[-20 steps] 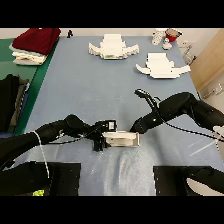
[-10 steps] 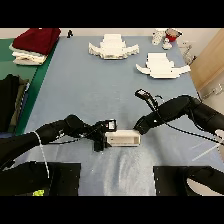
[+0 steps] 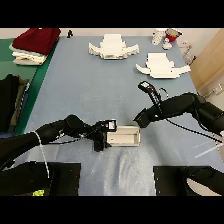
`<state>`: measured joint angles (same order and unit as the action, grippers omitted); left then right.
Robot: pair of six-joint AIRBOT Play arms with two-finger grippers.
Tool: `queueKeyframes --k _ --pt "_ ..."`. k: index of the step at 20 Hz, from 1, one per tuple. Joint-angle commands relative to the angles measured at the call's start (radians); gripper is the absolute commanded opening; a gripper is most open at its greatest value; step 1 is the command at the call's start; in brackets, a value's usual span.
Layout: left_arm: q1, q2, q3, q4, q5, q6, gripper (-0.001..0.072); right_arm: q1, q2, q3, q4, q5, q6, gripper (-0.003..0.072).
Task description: Fold the box.
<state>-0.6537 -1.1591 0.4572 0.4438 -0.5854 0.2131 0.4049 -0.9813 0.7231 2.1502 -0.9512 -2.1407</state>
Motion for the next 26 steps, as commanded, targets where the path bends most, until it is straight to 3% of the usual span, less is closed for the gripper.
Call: queueKeyframes --k 1,3,8,15,26 --pt "0.000 0.000 0.000 0.001 0.000 0.000 0.0455 0.001 0.055 0.006 0.060 -0.114 -0.036 0.0002" --pt "0.000 0.000 0.000 0.001 0.000 0.000 0.0455 0.003 0.074 0.005 0.100 -0.185 -0.066 0.0003" --pt "0.000 0.000 0.000 0.001 0.000 0.000 0.0456 0.042 0.096 -0.058 0.106 -0.205 -0.144 0.0003" --pt "0.000 0.000 0.000 0.001 0.000 0.000 0.0456 0.050 0.148 -0.174 0.062 -0.129 -0.180 0.0003" --pt "0.000 0.000 0.000 0.001 0.000 0.000 0.0455 0.050 0.147 -0.178 0.017 -0.084 -0.179 0.0003"
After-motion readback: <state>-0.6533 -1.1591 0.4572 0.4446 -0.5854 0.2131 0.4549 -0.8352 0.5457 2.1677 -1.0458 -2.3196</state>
